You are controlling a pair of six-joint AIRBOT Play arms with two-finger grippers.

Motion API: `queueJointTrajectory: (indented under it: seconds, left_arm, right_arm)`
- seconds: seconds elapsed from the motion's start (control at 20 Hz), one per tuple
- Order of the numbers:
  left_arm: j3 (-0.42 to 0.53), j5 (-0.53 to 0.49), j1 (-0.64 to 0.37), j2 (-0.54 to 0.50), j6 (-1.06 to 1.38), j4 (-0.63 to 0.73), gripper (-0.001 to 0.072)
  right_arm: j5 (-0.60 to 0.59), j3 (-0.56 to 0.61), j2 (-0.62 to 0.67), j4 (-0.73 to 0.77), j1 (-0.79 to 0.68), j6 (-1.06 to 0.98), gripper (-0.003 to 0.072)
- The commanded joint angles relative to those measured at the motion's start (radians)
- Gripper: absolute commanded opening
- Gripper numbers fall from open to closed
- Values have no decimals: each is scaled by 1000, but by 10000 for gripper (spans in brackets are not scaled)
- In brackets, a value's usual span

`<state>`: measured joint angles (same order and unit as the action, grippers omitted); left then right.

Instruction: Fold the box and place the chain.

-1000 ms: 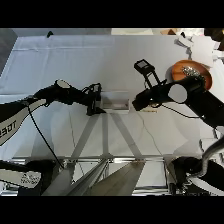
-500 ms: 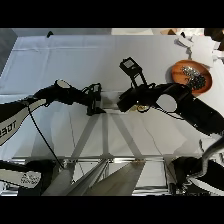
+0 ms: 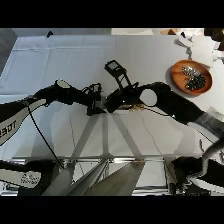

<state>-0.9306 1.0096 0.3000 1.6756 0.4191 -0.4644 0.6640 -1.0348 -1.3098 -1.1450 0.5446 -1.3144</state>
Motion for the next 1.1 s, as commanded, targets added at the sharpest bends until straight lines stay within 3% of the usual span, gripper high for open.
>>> queueJointTrajectory:
  seconds: [0.0, 0.15, 0.25, 0.3, 0.6, 0.85, 1.05]
  left_arm:
    - [0, 0, 1, 0, 0, 0, 326]
    - [0, 0, 1, 0, 0, 0, 326]
    - [0, 0, 1, 0, 0, 0, 326]
    - [0, 0, 1, 0, 0, 0, 326]
    - [0, 0, 1, 0, 0, 0, 326]
    - [0, 0, 1, 0, 0, 0, 326]
    - [0, 0, 1, 0, 0, 0, 326]
  right_arm:
    - [10, -9, -87, 17, 6, 13, 5]
    - [26, -9, -123, 13, 6, 14, 21]
    - [39, -9, -120, -7, 6, 14, 170]
    - [55, -9, -113, -6, 5, 14, 197]
    - [135, -9, 37, -92, -17, 147, 197]
    - [316, -7, 194, -92, -188, 406, 197]
    - [397, 64, 214, -89, -354, 572, 197]
